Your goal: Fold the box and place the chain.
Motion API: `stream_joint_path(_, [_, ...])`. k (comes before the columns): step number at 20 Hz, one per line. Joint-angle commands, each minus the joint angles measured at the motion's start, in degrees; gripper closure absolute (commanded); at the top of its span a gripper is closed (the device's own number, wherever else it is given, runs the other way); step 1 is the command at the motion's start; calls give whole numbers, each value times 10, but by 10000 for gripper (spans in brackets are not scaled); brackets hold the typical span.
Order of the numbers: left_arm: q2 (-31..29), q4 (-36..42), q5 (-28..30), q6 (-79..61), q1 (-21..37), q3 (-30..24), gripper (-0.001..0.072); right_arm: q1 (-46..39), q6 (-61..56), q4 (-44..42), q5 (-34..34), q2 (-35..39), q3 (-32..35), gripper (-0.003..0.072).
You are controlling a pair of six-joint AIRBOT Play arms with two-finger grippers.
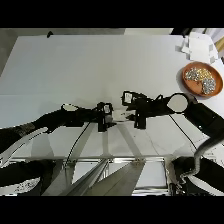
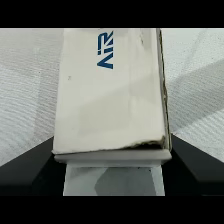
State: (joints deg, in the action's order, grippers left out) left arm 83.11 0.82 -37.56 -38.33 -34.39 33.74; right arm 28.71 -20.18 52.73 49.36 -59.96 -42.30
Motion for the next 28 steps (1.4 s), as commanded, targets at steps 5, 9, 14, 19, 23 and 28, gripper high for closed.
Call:
stream_joint_path(5, [0,0,0,0,0,0,500,-83,19,-250,-11,13,56,669])
stream_joint_path(9, [0,0,0,0,0,0,500,-83,172,-455,-38,-17,143,669])
stream_joint_path(14, [0,0,0,0,0,0,500,-83,192,-459,-40,-40,155,669])
stream_joint_path(19, [0,0,0,0,0,0,500,-83,171,-414,-40,-45,156,668])
stream_joint_path(23, [0,0,0,0,0,0,500,-71,169,-391,-40,-50,159,668])
stream_joint_path(28, [0,0,0,0,0,0,500,-61,140,-359,-50,-68,159,668])
